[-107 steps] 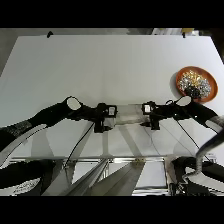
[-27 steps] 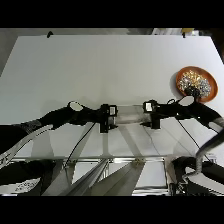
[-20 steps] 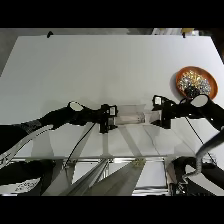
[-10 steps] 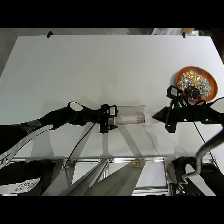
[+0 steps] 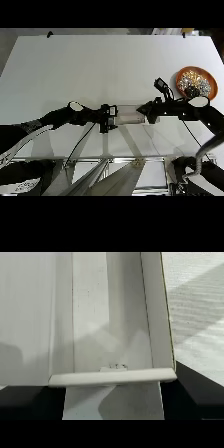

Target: Fold the box and place the chain.

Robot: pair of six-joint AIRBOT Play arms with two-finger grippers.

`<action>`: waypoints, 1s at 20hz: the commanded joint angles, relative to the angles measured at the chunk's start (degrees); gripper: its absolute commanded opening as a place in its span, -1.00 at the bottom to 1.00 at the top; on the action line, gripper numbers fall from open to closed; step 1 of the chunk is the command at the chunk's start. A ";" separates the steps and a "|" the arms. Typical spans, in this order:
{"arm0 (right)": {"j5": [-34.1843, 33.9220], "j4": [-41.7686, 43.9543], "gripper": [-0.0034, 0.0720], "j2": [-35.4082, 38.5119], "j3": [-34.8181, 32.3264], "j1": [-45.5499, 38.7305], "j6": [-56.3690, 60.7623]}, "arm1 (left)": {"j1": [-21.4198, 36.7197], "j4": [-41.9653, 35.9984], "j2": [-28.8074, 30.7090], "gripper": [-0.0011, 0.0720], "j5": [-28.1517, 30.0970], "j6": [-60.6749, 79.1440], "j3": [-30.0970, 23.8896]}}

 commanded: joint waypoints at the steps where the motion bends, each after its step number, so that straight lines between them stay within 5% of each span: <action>1: -9.70 2.01 -0.88 -3.61 -0.02 1.38 4.09 | 0.00 0.02 0.00 -0.51 0.00 0.04 0.00; 7: -8.98 -2.51 -0.88 -5.75 0.04 1.38 9.75 | 0.00 0.02 0.00 -0.51 -0.02 0.04 0.00; 13: 2.05 -5.22 -0.88 -2.23 6.23 0.74 10.16 | 0.00 0.02 0.00 -0.51 0.00 0.04 0.00; 20: 10.64 -40.04 -0.88 1.90 8.04 0.48 -0.90 | 0.00 0.02 0.00 -0.51 0.00 0.04 0.00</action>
